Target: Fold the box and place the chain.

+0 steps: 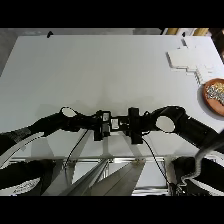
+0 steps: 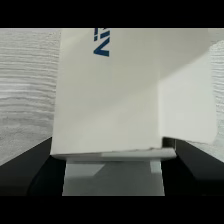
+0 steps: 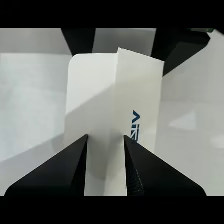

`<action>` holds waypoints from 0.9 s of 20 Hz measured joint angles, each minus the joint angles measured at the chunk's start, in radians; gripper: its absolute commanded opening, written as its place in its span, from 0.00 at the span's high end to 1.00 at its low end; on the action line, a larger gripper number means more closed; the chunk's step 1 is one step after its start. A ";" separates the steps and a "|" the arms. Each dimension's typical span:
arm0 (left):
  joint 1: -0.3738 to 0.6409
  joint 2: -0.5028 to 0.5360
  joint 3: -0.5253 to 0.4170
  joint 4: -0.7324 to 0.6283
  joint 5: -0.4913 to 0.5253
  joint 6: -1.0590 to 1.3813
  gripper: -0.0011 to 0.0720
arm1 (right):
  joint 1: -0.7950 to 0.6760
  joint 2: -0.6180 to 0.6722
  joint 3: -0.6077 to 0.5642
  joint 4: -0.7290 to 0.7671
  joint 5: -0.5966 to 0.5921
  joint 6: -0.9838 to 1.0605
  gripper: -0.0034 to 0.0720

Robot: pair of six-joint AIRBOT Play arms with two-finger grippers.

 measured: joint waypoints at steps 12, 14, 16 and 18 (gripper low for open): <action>0.000 0.000 0.000 0.000 0.000 -0.001 0.53 | 0.000 -0.001 0.000 -0.031 -0.039 0.002 0.84; 0.000 0.000 0.000 0.000 0.000 -0.001 0.53 | 0.000 -0.001 -0.001 -0.032 -0.044 0.002 0.84; 0.000 0.000 0.000 0.000 -0.001 -0.001 0.53 | 0.000 -0.001 -0.008 -0.032 -0.053 0.002 0.83; 0.000 0.000 0.000 0.000 -0.001 -0.001 0.53 | 0.001 -0.003 -0.020 -0.029 -0.059 0.003 0.79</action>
